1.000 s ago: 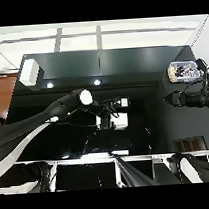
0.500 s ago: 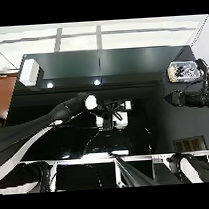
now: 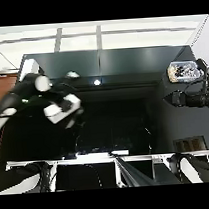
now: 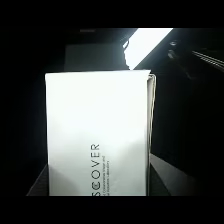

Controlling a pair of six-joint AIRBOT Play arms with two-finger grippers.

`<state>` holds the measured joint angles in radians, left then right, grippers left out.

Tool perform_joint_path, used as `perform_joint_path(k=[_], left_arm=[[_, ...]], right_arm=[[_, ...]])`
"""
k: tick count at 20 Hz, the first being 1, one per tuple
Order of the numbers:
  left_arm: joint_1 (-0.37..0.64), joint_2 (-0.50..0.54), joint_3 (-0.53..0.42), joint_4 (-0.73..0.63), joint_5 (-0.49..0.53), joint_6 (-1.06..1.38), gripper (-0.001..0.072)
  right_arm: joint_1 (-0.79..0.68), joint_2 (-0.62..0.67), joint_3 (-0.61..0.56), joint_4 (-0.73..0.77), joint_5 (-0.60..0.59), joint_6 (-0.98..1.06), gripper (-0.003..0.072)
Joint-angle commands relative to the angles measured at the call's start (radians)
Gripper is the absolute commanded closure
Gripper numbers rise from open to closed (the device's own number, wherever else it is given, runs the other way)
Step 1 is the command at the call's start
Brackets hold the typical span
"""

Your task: Fold the box and place the chain.

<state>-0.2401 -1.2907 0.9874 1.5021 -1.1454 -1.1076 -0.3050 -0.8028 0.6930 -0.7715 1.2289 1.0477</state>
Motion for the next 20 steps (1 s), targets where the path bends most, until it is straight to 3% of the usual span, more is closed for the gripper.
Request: perform_joint_path(k=[1,4,6,10,17,18,19,20], left_arm=[[0.330,0.062,-0.045,0.068,-0.056,-0.116,0.0451],[0.570,0.061,-0.044,0.013,0.058,-0.129,0.0450],[0.648,0.046,-0.038,-0.076,0.183,-0.140,0.0430],[0.655,-0.048,0.026,-0.082,0.385,-0.062,0.0414],[0.602,-0.266,0.173,-0.101,0.445,-0.037,0.0412],[0.593,-0.277,0.188,-0.095,0.445,-0.037,0.0296],[0.589,-0.277,0.197,-0.094,0.443,-0.038,-0.0006],[0.589,-0.275,0.218,-0.093,0.408,-0.045,-0.0006]], right_arm=[[0.000,0.000,0.000,0.000,-0.002,0.000,0.0670],[0.000,0.000,0.000,0.000,-0.011,0.004,0.0670],[0.000,0.000,0.000,0.000,-0.011,0.004,0.0670],[0.000,0.000,0.000,0.000,-0.031,0.008,0.0670],[0.000,0.000,0.000,-0.008,-0.049,0.024,0.0670],[0.000,0.000,0.000,-0.008,-0.051,0.026,0.0670],[0.000,0.000,0.000,-0.008,-0.050,0.027,0.0670],[0.000,0.000,0.000,-0.008,-0.046,0.032,0.0670]])
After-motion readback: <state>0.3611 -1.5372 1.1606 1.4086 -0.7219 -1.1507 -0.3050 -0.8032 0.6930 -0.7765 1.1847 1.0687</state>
